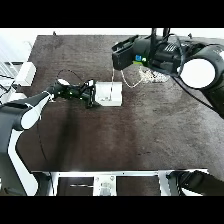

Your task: Fold the box and place the chain.

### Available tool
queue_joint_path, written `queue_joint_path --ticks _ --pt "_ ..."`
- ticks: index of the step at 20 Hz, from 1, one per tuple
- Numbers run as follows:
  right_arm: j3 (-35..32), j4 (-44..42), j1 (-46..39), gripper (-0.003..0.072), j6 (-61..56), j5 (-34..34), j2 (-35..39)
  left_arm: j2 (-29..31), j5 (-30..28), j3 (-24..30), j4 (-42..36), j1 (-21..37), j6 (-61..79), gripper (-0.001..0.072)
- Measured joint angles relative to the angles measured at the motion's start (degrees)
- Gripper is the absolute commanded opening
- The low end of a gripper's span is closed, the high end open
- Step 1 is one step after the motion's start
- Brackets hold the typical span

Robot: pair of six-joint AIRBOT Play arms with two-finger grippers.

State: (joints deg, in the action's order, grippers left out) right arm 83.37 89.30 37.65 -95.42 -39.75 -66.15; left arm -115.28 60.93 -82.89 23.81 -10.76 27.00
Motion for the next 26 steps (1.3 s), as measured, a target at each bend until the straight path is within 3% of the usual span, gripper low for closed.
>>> queue_joint_path --ticks 6,12,13,14,15,18,23,24,25,26 --pt "-3.4 0.0 0.7 0.0009 -3.9 0.1 -5.5 0.0 0.0 0.0 0.0 0.0 0.0 0.0469" --pt "-6.7 -1.4 -0.7 0.0015 -6.4 8.8 -21.1 0.0 0.0 0.0 0.0 0.0 0.0 0.0468" --pt "-6.9 -1.7 -0.9 0.0144 -6.6 9.6 -23.4 0.0 0.0 0.0 0.0 0.0 0.0 0.0468" --pt "-7.0 -1.9 -1.0 0.0352 -6.9 10.1 -24.9 0.0 0.0 0.0 0.0 0.0 0.0 0.0469" --pt "-7.0 -1.9 -1.1 0.0448 -7.1 10.4 -26.0 0.0 0.0 0.0 0.0 0.0 0.0 0.0468" --pt "-7.2 -1.2 -2.0 0.0450 -7.3 9.7 -25.7 0.0 0.0 0.0 0.0 0.0 0.0 0.0469" --pt "-9.3 4.7 -8.5 0.0451 -7.4 4.1 -18.9 0.0 0.0 0.0 0.0 0.0 0.0 0.0469" --pt "-10.3 5.6 -11.2 0.0467 -7.4 3.5 -17.8 0.0 0.0 0.0 0.0 0.0 0.0 0.0468" --pt "-11.4 6.1 -14.0 0.0535 -7.5 3.2 -17.2 0.0 0.0 0.0 0.0 0.0 0.0 0.0469" --pt "-12.6 6.1 -17.0 0.0535 -7.6 3.6 -17.1 0.0 0.0 0.0 0.0 0.0 0.0 0.0468"
